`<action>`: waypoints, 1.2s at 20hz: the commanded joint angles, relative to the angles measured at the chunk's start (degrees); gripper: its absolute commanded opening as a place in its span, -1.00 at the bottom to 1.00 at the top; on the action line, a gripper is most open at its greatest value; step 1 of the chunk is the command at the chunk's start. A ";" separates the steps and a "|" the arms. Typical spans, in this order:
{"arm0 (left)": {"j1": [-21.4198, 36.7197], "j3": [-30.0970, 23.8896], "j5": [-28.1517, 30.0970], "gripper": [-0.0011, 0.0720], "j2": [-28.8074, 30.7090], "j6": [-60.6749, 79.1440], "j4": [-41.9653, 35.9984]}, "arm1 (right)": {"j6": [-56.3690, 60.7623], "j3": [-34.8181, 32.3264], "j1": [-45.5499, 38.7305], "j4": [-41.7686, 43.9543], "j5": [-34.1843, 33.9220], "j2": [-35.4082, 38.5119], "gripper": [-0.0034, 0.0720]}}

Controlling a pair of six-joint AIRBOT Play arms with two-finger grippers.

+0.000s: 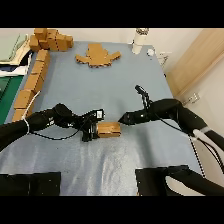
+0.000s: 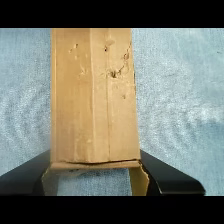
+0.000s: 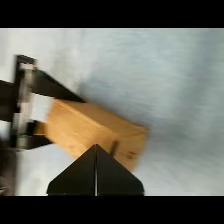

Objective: Fold the box.

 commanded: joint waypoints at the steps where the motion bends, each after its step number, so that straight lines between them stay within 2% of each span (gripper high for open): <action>1: 0.02 0.00 -0.02 0.29 -0.02 0.00 0.02 | -11.54 4.00 -5.92 22.56 -20.35 -11.98 -0.90; 5: 0.02 0.00 0.00 0.29 -0.02 0.00 0.02 | -18.56 -0.55 -5.84 21.66 -20.00 -11.72 -0.90; 11: 0.02 0.00 0.00 0.29 -0.02 0.00 0.02 | -19.04 -7.13 -5.84 19.08 -16.13 -10.88 -0.90; 15: 0.02 0.00 0.00 0.29 -0.02 0.00 0.02 | -19.06 -7.67 -5.84 18.71 -12.94 -10.88 -0.90; 24: 0.02 0.00 0.00 0.29 -0.02 0.00 0.02 | -18.95 -8.20 -5.81 17.31 -11.04 -10.97 -0.90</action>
